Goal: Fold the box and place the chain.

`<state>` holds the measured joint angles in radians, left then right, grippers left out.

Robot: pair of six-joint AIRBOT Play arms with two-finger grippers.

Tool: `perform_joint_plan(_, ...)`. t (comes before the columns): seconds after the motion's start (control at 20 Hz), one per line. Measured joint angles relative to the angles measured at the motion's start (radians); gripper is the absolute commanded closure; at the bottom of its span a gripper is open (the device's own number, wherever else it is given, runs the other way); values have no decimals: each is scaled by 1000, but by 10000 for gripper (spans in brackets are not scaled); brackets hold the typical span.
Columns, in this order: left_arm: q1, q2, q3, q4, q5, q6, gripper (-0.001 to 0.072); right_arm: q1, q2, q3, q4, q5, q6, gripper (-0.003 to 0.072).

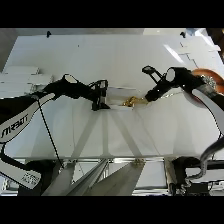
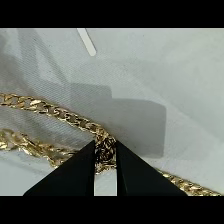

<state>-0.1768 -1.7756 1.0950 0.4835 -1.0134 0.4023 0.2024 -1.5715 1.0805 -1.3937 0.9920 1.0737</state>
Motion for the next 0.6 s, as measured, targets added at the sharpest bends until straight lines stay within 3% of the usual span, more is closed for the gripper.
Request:
perform_joint_plan(0.3, 0, 0, 0, 0, 0, 0, 432, 9, 98, -1, 13, 42, 37, 674)
perform_joint_plan(0.6, 0, 0, 0, 0, 0, 0, 432, 23, 233, -1, 158, 43, 45, 675)
